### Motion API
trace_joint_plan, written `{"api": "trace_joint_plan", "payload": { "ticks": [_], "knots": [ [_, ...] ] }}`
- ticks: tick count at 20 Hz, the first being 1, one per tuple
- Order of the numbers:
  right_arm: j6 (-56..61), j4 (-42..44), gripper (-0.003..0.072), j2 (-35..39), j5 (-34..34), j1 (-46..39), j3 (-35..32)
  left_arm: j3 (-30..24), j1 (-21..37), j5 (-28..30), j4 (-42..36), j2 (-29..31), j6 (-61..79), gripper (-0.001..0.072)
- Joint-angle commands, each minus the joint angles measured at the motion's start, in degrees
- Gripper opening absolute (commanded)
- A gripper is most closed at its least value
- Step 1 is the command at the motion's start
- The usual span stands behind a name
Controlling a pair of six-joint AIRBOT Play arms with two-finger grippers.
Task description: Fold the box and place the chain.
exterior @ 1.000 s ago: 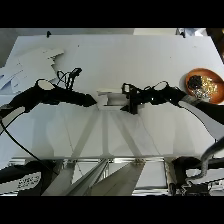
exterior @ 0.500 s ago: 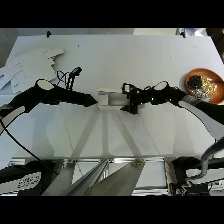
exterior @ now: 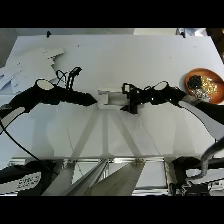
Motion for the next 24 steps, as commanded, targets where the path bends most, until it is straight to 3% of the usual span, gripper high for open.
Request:
{"api": "trace_joint_plan", "payload": {
  "ticks": [1,2,4,9,11,15,21,24],
  "knots": [
    [0.0,-0.1,0.0432,0.0,0.1,0.0,0.0,0.0,1.2,-0.8,0.2,0.7,0.0,0.0215],
    [0.0,-0.1,0.0432,0.0,0.1,0.0,0.1,0.0,1.4,-1.7,0.2,0.6,0.0,0.0218],
    [0.0,-0.1,0.0432,0.0,0.1,0.0,0.0,0.0,1.4,-2.8,0.2,0.5,0.2,0.0318],
    [0.0,-0.1,0.0432,0.0,0.1,0.0,0.1,0.0,-0.2,-2.6,0.1,-1.1,0.6,0.0357],
    [0.0,-0.1,0.0432,0.0,0.1,0.0,0.0,0.0,-1.3,-1.7,-0.2,-2.1,0.6,0.0426],
    [0.0,-0.1,0.0432,0.0,0.1,0.0,0.0,0.0,-1.9,2.4,-7.0,-2.6,4.1,0.0447],
    [0.0,-0.1,0.0432,0.0,0.1,0.0,0.1,0.0,-1.9,4.5,-3.0,-2.8,4.3,0.0461],
    [0.0,-0.1,0.0432,0.0,0.1,0.0,0.0,0.0,-1.9,5.3,-4.8,-3.5,4.2,0.0461]
  ]
}}
